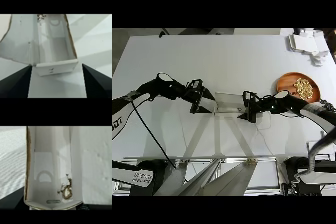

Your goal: Fold the box and place the chain.

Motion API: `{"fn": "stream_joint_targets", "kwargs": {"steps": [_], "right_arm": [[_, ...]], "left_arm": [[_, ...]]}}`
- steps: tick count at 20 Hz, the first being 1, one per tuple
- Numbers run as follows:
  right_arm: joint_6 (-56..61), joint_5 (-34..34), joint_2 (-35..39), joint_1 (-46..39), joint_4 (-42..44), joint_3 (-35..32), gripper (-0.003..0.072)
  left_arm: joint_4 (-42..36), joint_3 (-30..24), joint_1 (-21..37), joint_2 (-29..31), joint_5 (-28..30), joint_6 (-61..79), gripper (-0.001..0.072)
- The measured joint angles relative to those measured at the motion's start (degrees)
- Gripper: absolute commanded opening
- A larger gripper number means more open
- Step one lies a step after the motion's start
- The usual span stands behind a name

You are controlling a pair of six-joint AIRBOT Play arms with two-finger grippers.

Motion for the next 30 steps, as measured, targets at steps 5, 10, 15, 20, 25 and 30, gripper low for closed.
{"fn": "stream_joint_targets", "kwargs": {"steps": [5,10,15,20,25,30], "right_arm": [[-0.1,0.0,0.0,0.0,0.0,0.0,0.0386],[0.0,0.0,0.0,0.0,0.0,0.0,0.0386],[0.1,-0.2,0.0,0.0,0.1,0.0,0.0386],[0.1,-0.2,0.0,0.0,0.1,0.0,0.0386],[0.0,-0.2,0.0,0.0,0.1,0.0,0.0386],[0.0,-0.1,0.0,0.0,0.0,0.0,0.0386]], "left_arm": [[0.0,0.2,-1.7,-1.9,0.9,-1.5,0.07],[0.0,0.2,-2.9,-2.8,3.0,-2.8,0.0698],[0.0,0.2,-4.4,-2.9,7.6,-6.3,0.0698],[1.4,0.2,-6.1,-2.8,11.3,-9.0,0.0653],[2.4,0.2,-6.7,-2.7,12.0,-9.6,0.0214],[2.8,0.2,-6.8,-2.6,12.3,-9.8,0.0214]]}}
